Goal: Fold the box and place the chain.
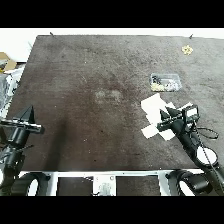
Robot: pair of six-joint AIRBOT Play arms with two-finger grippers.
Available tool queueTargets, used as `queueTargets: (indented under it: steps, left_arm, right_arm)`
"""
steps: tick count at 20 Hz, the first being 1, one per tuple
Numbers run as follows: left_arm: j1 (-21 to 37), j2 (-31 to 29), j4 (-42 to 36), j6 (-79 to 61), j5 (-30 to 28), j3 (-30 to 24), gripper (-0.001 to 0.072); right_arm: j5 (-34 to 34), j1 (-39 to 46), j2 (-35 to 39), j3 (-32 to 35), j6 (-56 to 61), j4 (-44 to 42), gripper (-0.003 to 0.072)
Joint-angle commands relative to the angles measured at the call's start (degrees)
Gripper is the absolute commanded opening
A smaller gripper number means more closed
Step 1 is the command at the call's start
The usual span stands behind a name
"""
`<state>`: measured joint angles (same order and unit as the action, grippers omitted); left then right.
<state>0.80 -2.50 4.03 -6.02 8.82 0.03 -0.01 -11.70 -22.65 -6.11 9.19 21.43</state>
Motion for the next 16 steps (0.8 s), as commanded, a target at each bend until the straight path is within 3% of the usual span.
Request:
queueTargets:
  steps: [1, 7, 8, 9, 13, 16]
  left_arm:
    - [-0.02, -0.04, 0.0, -0.04, -0.02, -0.11, 0.0011]
    - [-0.02, -0.04, 0.04, -0.02, -0.02, -0.15, 0.0011]
    - [-0.02, -0.04, 0.02, -0.04, -0.02, -0.15, 0.0011]
    - [-0.02, -0.04, 0.02, -0.04, -0.02, -0.15, 0.0011]
    - [-0.02, -0.04, 0.04, -0.04, -0.02, -0.15, 0.0011]
    - [-0.02, -0.04, 0.02, -0.04, -0.02, -0.15, 0.0011]
  right_arm:
    - [0.0, -0.02, 0.0, 0.09, 0.04, -0.07, 0.0265]
    - [-0.9, -0.07, 0.04, -1.09, 0.07, -0.26, 0.0267]
    - [-1.4, -0.07, 0.04, -2.12, 0.07, -0.26, 0.0297]
    - [-1.84, -0.07, 0.04, -3.43, 0.09, -0.28, 0.0379]
    - [-1.84, 0.81, -0.15, -10.54, 0.11, -0.31, 0.0375]
    - [0.13, 7.04, -3.3, -16.59, 2.97, -0.28, 0.0375]
